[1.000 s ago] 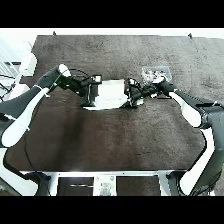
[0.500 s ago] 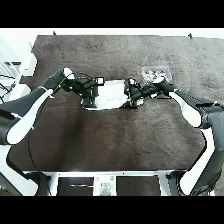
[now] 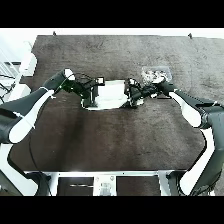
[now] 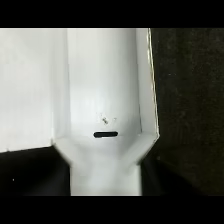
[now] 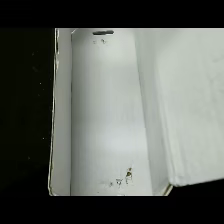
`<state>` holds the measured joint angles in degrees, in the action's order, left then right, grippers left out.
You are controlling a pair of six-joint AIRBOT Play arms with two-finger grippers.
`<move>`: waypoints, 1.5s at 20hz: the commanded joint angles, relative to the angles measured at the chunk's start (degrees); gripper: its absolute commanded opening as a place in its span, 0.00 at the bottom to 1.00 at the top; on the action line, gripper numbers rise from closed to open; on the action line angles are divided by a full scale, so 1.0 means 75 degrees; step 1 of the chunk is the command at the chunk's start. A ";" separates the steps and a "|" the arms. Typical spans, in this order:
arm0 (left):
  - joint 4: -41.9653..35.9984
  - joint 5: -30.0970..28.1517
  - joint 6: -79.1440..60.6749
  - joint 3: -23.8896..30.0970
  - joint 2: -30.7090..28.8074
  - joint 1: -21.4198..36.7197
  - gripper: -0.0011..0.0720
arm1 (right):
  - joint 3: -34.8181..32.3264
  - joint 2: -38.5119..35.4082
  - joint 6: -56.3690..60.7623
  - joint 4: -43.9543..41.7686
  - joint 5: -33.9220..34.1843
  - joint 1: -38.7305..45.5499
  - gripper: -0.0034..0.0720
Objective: Fold the box and place the chain.
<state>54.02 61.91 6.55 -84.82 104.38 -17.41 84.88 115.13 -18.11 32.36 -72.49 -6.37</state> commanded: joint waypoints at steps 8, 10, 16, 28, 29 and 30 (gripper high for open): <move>-0.0729 -0.0061 -0.0361 0.0000 0.0137 -0.0006 0.50 | -0.0003 0.0000 0.0000 -0.0003 -0.0003 0.0003 0.78; -0.1116 -0.0157 -0.0533 0.0003 0.0283 -0.0006 0.50 | -0.0003 0.0000 0.0003 0.0000 0.0000 0.0003 0.78; -0.1469 -0.0449 -0.0542 0.0003 0.0396 -0.0006 0.50 | -0.0003 0.0000 0.0003 0.0000 0.0000 0.0003 0.78; -0.1711 -0.0044 -0.0883 0.0000 0.0507 -0.0006 0.84 | -0.0003 0.0000 0.0003 0.0000 0.0000 0.0003 0.78; -0.1719 -0.0055 -0.0883 0.0000 0.0507 -0.0006 0.83 | -0.0003 0.0000 0.0003 -0.0003 -0.0003 0.0003 0.78; -0.1719 -0.0052 -0.0883 0.0000 0.0507 -0.0006 0.83 | -0.0003 0.0000 0.0003 0.0000 0.0000 0.0003 0.78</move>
